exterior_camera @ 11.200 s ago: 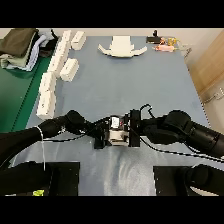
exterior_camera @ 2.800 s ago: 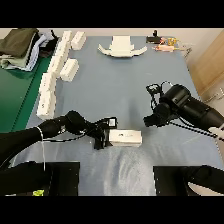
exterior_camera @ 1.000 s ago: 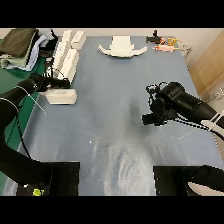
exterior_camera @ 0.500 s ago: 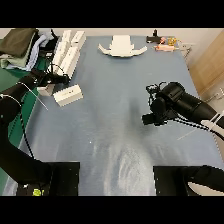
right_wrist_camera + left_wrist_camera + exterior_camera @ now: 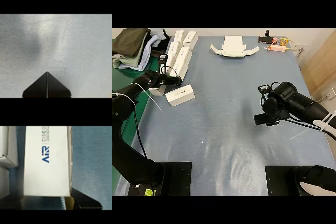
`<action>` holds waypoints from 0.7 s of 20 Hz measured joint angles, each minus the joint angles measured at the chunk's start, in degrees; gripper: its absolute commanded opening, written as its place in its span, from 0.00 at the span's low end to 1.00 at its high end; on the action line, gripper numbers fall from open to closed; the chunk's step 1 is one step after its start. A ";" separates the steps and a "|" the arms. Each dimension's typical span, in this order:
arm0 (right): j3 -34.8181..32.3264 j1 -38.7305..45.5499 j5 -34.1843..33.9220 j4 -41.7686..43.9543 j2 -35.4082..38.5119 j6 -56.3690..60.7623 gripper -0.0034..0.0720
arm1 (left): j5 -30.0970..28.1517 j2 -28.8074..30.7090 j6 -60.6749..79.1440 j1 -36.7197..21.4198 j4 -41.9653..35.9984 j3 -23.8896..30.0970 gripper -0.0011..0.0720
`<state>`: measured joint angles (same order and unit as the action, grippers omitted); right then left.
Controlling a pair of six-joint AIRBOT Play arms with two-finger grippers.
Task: Fold the box.
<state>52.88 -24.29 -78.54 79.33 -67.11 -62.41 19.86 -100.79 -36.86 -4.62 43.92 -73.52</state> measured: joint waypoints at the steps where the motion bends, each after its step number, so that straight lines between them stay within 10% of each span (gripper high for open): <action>1: 0.00 0.00 -0.02 -0.04 0.00 0.00 0.05 | -0.07 -0.09 0.00 0.00 -0.04 0.00 0.65; 4: 0.00 0.00 0.00 0.02 0.00 0.00 0.05 | -0.26 -0.20 0.00 0.02 -0.20 -0.02 0.65; 6: 0.00 0.00 -0.02 -0.02 0.00 0.00 0.05 | -0.31 -0.22 0.00 0.02 -0.22 -0.02 0.97; 14: 0.00 0.00 0.00 0.00 0.00 0.00 0.05 | -0.13 -0.13 -0.11 0.00 -0.31 -0.02 0.97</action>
<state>52.88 -24.29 -78.54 79.33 -67.11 -62.41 19.73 -100.92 -36.97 -4.62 43.62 -73.54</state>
